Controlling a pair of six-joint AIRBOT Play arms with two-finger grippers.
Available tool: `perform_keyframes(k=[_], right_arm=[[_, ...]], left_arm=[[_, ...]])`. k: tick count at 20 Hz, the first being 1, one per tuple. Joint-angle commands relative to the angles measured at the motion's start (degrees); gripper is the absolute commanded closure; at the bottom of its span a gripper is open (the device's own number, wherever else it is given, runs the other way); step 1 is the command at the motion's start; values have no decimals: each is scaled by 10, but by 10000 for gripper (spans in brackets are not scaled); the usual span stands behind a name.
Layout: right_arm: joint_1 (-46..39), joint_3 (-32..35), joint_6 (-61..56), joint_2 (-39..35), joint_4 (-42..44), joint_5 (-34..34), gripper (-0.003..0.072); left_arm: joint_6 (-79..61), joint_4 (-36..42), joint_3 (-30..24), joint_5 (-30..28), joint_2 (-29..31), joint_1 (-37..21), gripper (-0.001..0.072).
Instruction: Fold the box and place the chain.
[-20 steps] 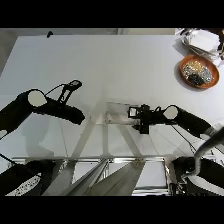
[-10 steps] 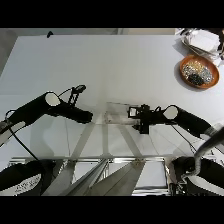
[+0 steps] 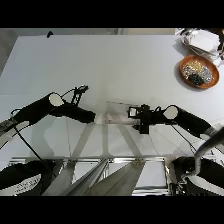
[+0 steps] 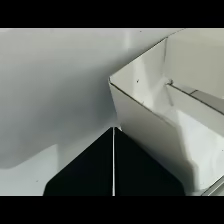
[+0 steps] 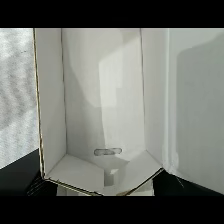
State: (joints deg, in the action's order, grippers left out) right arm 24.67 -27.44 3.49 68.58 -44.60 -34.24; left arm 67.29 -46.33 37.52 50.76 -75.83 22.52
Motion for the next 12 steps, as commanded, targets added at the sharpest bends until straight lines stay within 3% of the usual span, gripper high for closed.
perform_keyframes(k=[1, 10, 12], right_arm=[[0, 0, 0, 0, 0, 0, 272], [0, 0, 0, 0, 0, 0, 272], [0, 0, 0, 0, 0, 0, 272]], left_arm=[[-24, 23, 0, -5, -1, 5, 702], [-90, 85, 0, -13, 31, 5, 664], [-107, 100, 0, -12, 41, 6, 560]])
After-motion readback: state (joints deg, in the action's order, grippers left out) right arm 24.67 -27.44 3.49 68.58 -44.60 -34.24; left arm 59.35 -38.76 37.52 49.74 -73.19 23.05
